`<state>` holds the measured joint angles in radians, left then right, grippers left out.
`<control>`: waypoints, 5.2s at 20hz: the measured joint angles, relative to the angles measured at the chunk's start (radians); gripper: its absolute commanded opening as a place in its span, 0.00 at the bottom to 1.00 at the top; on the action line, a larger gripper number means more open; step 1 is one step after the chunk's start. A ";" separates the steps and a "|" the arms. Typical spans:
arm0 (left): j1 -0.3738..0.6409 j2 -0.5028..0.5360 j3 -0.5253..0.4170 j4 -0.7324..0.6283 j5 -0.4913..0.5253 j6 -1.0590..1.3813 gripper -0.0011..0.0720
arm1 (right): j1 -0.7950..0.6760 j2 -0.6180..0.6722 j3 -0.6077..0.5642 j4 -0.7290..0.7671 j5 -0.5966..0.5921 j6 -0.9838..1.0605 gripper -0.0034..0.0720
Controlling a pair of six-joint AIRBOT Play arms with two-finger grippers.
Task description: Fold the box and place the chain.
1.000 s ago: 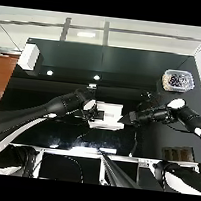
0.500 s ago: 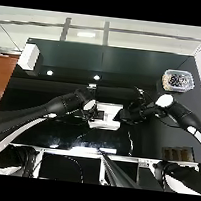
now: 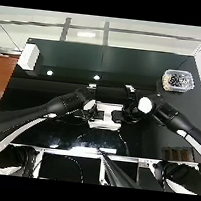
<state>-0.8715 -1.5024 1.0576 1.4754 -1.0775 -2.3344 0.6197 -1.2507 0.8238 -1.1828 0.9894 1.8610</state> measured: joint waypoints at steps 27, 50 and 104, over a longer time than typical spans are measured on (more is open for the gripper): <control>0.000 0.000 0.000 0.000 0.003 0.000 0.05 | 0.162 -0.140 0.145 -0.272 0.146 0.440 0.45; 0.000 0.000 0.000 0.001 0.001 -0.001 0.05 | 0.159 -0.179 0.145 -0.237 0.127 0.454 0.32; 0.004 0.000 0.000 0.005 0.008 0.000 0.05 | -0.921 -0.622 0.885 -0.144 0.140 -0.158 0.06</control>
<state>-0.8677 -1.5024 1.0576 1.4799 -1.0698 -2.3344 -0.3008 -1.8729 1.7084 -1.3266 1.1294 1.7035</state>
